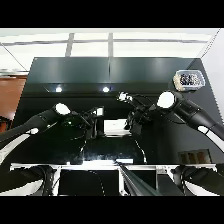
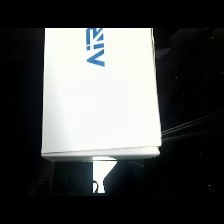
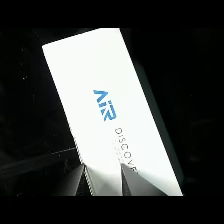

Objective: Fold the box and place the chain.

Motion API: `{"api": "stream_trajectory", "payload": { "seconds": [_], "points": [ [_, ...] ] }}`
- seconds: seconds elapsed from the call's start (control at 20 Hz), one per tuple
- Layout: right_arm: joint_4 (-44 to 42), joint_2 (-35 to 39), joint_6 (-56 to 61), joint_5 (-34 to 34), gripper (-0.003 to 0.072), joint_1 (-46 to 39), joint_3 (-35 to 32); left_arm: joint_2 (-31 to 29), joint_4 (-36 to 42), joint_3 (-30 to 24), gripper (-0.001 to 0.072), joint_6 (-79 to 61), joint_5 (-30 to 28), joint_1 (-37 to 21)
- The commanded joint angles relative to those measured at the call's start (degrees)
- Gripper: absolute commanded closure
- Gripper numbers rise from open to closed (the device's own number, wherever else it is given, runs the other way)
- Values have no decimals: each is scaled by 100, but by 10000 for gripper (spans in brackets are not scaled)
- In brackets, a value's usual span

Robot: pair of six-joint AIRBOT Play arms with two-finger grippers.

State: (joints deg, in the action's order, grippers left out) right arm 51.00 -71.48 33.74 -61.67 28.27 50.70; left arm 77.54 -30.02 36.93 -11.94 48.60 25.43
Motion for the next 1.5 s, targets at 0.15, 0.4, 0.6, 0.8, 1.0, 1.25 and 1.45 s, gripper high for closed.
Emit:
{"api": "stream_trajectory", "payload": {
  "seconds": [0.15,0.4,0.6,0.8,1.0,1.25,1.45],
  "points": [
    [7,-98,-4,17,443,4,0,0,-35,4,215,-4,-2,-7],
    [2,136,496,-483,443,-286,286,0,-35,4,216,-2,-2,-7],
    [-730,269,1480,-1128,671,-1187,-28,0,-37,4,216,-2,-2,-7],
    [-2776,221,946,-953,667,-1580,-931,0,-37,4,216,-4,-4,-7],
    [-3506,-221,951,-844,667,-1497,-1088,0,-35,4,216,-2,-4,-7],
    [-3659,-557,1045,-675,667,-1495,-1088,0,-35,4,215,-4,-7,-7],
    [-3309,-564,1246,-664,667,-1493,-1088,0,-35,4,216,-2,-7,-7]
  ]
}}
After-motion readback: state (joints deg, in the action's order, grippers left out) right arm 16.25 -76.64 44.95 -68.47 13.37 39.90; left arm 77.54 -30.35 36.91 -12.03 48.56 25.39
